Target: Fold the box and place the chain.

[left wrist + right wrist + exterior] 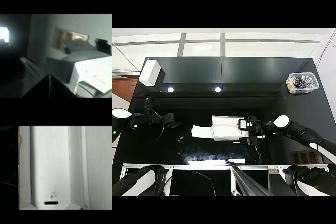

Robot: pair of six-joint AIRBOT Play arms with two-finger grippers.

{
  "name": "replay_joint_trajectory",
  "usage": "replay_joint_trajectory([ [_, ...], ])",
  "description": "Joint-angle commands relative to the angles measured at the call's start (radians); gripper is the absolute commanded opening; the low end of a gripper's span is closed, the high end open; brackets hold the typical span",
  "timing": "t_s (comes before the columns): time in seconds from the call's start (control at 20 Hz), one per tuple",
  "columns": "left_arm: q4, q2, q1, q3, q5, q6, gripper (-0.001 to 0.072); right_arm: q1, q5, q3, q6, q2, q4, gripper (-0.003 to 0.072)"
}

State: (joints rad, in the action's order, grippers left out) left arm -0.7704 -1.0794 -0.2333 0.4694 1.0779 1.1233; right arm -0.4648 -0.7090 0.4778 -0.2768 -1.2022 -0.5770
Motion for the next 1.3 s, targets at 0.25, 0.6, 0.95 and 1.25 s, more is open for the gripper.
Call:
replay_joint_trajectory([
  [0.25,0.08,-0.141,0.219,-0.024,-0.109,0.072,0.0029,0.0,0.0,0.0,0.001,0.0,0.0,0.0542],
  [0.6,0.158,-0.172,0.391,-0.002,-0.14,0.043,0.0053,0.0,0.0,0.0,0.001,0.0,0.0,0.0542],
  [0.95,0.15,-0.132,0.413,0.085,0.049,0.026,0.0692,0.0,0.004,0.0,0.011,0.0,0.0,0.0542],
  [1.25,0.141,-0.132,0.568,0.107,-0.101,0.069,0.0688,0.0,0.004,0.0,0.012,0.0,0.0,0.0542],
])
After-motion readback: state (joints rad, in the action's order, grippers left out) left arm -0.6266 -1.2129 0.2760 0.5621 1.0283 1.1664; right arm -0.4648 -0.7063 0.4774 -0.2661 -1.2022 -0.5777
